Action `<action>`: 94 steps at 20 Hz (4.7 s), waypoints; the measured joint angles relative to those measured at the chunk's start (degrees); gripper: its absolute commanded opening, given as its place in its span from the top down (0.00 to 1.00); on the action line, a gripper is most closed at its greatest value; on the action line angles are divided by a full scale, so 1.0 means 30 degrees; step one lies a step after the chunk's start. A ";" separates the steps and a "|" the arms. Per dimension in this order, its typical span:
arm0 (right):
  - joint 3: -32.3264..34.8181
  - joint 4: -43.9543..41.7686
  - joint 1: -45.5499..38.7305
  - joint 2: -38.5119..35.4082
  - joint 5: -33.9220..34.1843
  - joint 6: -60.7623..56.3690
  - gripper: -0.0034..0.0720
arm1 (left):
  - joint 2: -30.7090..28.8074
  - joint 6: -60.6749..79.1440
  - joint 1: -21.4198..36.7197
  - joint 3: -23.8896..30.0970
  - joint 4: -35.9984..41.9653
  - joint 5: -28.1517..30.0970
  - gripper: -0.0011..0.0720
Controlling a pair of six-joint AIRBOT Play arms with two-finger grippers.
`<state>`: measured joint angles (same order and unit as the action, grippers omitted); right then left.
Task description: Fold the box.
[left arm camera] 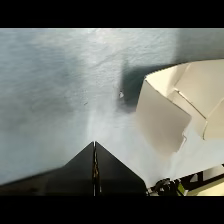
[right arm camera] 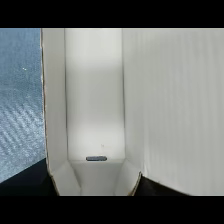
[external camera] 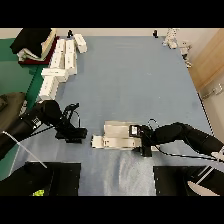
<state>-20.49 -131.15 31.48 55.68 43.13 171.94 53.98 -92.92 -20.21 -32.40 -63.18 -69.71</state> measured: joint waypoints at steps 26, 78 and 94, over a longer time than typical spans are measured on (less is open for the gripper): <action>0.0000 -0.0007 0.0000 0.0007 0.0000 0.0000 0.29 | 0.3366 1.0054 0.0685 0.1253 0.9734 0.2550 0.39; 0.0000 -0.0007 0.0000 0.0007 0.0000 0.0000 0.29 | -0.1588 0.3818 0.3140 0.2382 0.3840 0.2761 0.96; 0.0000 0.0000 0.0000 0.0007 0.0007 0.0007 0.29 | 0.0219 0.4714 -0.0313 0.2251 0.6586 0.5712 0.96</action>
<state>-20.49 -131.15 31.48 55.70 43.16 171.96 54.63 -78.78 -21.15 -25.65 -43.42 -52.58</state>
